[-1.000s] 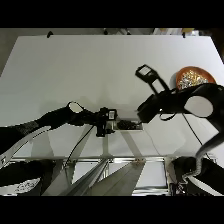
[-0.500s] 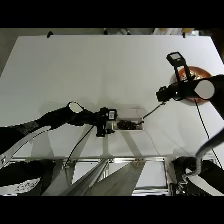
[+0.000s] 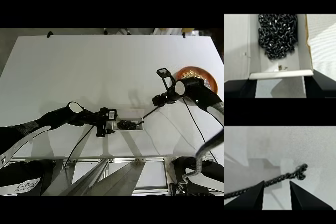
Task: Fold the box and place the chain.
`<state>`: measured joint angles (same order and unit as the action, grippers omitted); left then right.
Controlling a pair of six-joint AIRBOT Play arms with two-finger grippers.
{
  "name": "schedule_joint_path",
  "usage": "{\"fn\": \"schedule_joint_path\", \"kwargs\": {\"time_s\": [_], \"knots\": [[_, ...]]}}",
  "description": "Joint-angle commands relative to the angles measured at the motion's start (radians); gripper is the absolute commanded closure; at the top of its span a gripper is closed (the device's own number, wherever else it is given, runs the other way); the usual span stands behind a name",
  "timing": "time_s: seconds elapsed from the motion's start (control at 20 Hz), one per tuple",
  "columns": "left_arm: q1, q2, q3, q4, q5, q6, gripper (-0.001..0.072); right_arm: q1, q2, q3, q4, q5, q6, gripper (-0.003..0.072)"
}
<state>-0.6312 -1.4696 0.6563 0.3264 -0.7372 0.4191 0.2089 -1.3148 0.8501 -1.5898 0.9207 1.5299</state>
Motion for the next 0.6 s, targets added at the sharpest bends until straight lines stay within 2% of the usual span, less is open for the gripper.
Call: {"fn": "schedule_joint_path", "kwargs": {"time_s": [0.0,0.15,0.3,0.55], "knots": [[0.0,0.0,0.001,0.0,0.0,0.0,0.0318,-0.001,-0.045,-0.002,-0.014,0.006,0.015,0.0369],[0.0,0.0,0.001,0.0,0.0,0.0,0.0318,-0.001,-0.069,-0.002,-0.013,0.002,0.017,0.0372],[0.0,0.0,0.001,0.0,0.0,0.0,0.0318,-0.001,-0.07,-0.002,-0.012,-0.014,0.018,0.0526],[0.0,0.0,0.001,0.0,0.0,0.0,0.0318,-0.001,-0.07,-0.003,-0.01,0.005,0.019,0.0533]]}}
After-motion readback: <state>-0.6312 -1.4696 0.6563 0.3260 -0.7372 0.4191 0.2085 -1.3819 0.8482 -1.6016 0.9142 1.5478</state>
